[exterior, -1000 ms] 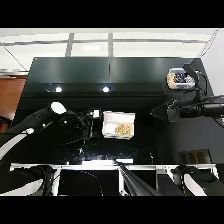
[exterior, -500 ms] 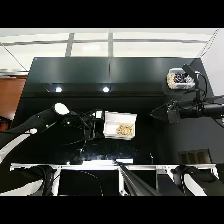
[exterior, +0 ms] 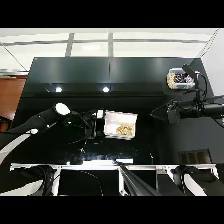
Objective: Fold the box and place the chain.
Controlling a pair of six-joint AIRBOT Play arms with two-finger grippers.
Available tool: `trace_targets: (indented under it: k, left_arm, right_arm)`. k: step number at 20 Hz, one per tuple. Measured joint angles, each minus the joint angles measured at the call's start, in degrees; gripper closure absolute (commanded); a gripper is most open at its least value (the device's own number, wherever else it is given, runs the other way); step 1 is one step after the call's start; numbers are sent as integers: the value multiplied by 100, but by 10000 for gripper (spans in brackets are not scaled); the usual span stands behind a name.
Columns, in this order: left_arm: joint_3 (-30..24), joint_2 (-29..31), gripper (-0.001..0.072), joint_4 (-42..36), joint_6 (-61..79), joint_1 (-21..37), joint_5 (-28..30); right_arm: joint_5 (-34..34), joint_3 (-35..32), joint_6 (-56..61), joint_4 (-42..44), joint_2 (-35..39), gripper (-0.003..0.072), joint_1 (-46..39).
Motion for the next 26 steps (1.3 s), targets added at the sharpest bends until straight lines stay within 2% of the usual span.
trace_targets:
  k: [7, 8, 9, 10, 11, 14, 17, 21, 24, 26]
  left_arm:
    - [2, -39, 11, -55, -17, -203, 28]
    - [2, -48, 41, -70, -20, -214, 44]
    - [2, -55, 126, -83, -22, -225, 50]
    - [2, -57, 198, -94, -37, -229, 59]
    - [4, -59, 208, -101, -35, -234, 57]
    - [4, -66, 208, -116, -35, -243, 66]
    - [4, -66, 208, -116, -37, -243, 70]
    - [4, -68, 208, -116, -39, -243, 72]
    - [4, -68, 207, -116, -39, -243, 74]
    - [4, -66, 207, -116, -39, -243, 74]
  right_arm:
    - [0, 0, 0, 0, 0, 307, 0]
    - [0, 0, 0, 0, 0, 306, 0]
    - [0, 0, 0, -11, 0, 303, 0]
    - [0, -7, 0, -37, 0, 56, 0]
    - [-20, -24, 0, -85, 0, -34, 13]
    - [-361, -68, 4, -404, -13, -34, 264]
    - [-1460, -61, 7, -798, -140, -31, 776]
    - [-2767, 118, 24, -986, -828, -30, 1399]
    - [-3067, 177, -234, -929, -1316, -30, 1663]
    - [-2920, 190, -767, -916, -1486, -30, 1794]
